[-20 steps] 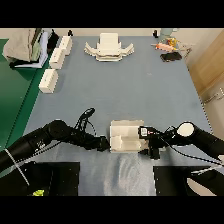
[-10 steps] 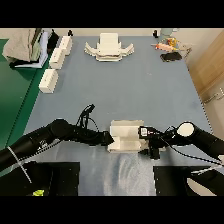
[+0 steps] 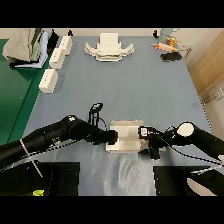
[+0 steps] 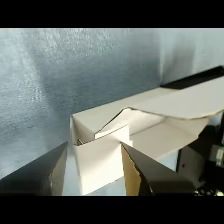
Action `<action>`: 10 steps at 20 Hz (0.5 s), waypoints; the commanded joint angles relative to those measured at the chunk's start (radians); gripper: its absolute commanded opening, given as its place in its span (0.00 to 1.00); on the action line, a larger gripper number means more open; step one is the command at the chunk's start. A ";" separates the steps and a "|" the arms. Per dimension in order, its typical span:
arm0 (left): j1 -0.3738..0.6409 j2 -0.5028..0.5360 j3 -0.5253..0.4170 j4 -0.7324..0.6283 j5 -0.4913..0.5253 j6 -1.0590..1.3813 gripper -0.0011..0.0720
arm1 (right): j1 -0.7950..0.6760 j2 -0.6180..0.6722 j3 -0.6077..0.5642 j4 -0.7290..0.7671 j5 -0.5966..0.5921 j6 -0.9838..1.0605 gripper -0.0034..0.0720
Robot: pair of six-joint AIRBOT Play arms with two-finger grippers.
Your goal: Fold the box.
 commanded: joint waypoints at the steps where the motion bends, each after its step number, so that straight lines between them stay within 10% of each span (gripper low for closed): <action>1: -0.057 -0.045 0.095 0.203 -0.110 -0.266 0.67 | 0.000 0.001 0.001 0.000 0.000 0.000 0.77; 10: -0.148 -0.102 0.171 0.203 -0.136 -0.401 0.64 | 0.000 0.001 0.001 0.000 0.000 0.000 0.77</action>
